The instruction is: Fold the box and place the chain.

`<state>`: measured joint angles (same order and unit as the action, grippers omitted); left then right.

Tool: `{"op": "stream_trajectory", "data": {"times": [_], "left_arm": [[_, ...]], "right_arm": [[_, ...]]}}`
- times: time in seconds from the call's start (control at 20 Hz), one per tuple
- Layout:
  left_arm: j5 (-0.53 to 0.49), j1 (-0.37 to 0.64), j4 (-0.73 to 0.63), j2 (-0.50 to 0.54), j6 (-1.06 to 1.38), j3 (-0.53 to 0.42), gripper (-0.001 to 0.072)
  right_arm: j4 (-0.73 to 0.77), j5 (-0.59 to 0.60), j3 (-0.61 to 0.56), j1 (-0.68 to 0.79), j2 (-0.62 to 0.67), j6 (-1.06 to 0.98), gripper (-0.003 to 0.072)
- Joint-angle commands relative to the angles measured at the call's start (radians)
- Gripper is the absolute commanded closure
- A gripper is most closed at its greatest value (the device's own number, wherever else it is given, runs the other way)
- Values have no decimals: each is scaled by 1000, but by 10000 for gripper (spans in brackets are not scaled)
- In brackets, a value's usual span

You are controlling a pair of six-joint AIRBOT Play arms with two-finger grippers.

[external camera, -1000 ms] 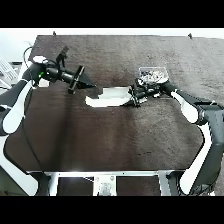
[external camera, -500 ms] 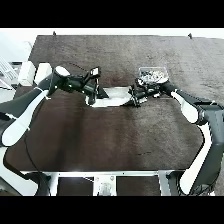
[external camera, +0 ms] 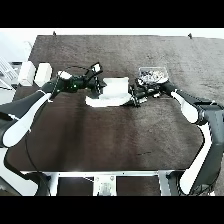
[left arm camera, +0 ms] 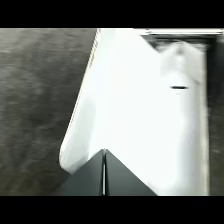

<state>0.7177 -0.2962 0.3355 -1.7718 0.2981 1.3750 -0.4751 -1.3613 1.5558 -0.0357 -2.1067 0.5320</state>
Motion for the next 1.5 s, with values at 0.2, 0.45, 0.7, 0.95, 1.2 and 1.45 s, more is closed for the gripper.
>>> {"op": "stream_trajectory", "data": {"times": [0.2,0.45,0.7,0.95,1.2,1.45], "left_arm": [[-58,-3,-87,-69,50,6,690],[-58,-9,-87,-81,48,6,690],[-108,-45,-66,-100,51,6,690],[-119,-45,-61,-100,52,6,690],[-109,-43,-43,-52,77,19,689],[105,14,27,66,40,18,689]], "right_arm": [[0,0,0,0,-1,0,209],[0,0,0,0,-1,0,209],[0,0,0,0,-1,0,209],[0,0,0,0,-1,0,209],[0,0,0,0,-1,0,209],[0,0,0,0,-1,0,209]]}}
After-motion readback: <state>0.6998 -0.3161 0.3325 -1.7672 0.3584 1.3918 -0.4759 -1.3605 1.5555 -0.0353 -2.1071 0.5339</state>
